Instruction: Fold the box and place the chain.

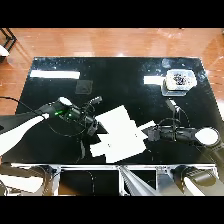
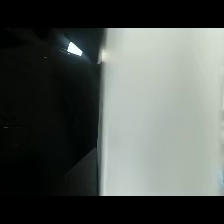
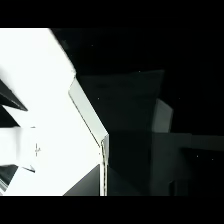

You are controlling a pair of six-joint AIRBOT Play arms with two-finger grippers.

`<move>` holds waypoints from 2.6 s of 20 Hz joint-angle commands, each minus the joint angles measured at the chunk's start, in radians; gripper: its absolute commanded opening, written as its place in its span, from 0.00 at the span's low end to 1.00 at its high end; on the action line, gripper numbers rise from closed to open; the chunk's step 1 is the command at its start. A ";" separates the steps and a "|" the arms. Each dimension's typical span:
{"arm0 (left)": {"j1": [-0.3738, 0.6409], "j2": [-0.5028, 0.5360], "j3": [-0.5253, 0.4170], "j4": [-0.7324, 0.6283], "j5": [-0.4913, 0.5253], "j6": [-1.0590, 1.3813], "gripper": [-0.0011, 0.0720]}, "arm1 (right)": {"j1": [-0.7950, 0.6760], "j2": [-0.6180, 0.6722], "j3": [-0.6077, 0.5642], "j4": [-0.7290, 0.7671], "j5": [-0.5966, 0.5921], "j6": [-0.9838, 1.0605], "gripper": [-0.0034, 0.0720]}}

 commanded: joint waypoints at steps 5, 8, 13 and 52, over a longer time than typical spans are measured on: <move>0.000 -0.003 0.003 0.007 -0.005 -0.070 0.04 | -0.010 0.000 0.011 -0.026 0.018 0.013 0.98; -0.001 0.006 0.040 0.077 -0.026 -0.129 0.04 | -0.087 0.000 0.108 -0.214 0.127 0.012 0.98; -0.016 0.140 0.121 0.245 0.035 -0.156 0.04 | -0.207 0.000 0.294 -0.618 0.213 0.003 0.98; -0.201 0.314 0.007 0.547 0.502 -0.001 0.05 | 0.366 -0.290 0.058 -0.065 -0.351 -0.999 0.98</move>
